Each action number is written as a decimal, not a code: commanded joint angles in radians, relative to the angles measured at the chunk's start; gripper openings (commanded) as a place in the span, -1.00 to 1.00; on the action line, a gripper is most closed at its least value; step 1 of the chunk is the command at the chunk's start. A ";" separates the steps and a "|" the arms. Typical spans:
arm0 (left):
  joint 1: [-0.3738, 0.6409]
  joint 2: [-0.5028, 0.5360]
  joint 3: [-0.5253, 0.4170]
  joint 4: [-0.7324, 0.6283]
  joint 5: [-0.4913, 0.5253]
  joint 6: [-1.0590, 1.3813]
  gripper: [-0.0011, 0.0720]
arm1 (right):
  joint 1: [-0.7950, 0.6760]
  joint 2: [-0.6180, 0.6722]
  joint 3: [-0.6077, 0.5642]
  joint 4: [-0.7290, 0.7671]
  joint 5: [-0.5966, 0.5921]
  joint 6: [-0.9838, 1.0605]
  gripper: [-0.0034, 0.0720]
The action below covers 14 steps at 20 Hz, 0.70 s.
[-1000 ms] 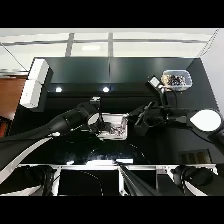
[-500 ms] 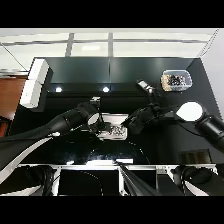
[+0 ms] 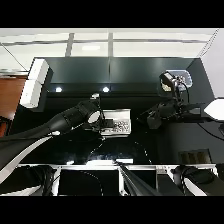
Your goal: Fold the box and place the chain.
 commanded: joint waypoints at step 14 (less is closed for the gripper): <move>0.108 0.346 0.026 0.023 -0.348 0.958 0.53 | -0.014 0.009 0.001 -0.009 -0.020 0.040 0.14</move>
